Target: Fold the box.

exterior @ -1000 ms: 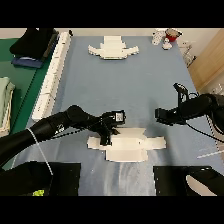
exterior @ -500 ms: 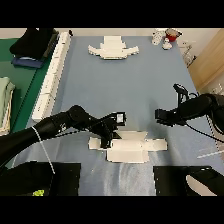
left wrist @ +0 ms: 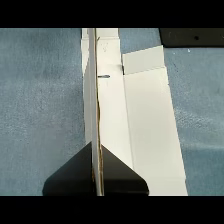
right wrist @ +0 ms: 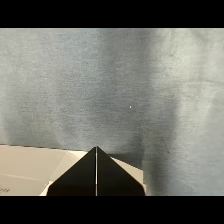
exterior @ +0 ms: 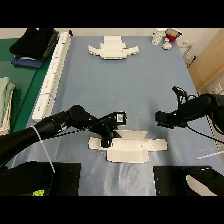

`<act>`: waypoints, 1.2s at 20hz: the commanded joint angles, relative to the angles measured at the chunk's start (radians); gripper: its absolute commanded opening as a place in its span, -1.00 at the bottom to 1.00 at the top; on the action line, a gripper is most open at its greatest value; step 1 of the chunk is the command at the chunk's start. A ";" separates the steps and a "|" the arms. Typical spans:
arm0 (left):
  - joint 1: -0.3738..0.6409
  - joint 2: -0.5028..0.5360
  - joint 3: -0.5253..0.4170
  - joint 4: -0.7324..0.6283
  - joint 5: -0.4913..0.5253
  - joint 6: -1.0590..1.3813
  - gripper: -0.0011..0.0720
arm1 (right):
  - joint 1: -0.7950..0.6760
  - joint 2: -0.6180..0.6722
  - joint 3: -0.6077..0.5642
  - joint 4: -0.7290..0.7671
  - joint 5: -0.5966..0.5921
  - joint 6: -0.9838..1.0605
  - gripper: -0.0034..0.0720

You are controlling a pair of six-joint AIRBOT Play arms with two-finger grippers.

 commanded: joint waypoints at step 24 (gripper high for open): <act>0.001 0.001 0.014 -0.001 -0.003 -0.003 -0.94 | 0.660 0.301 -0.090 -0.027 -0.206 0.391 -0.91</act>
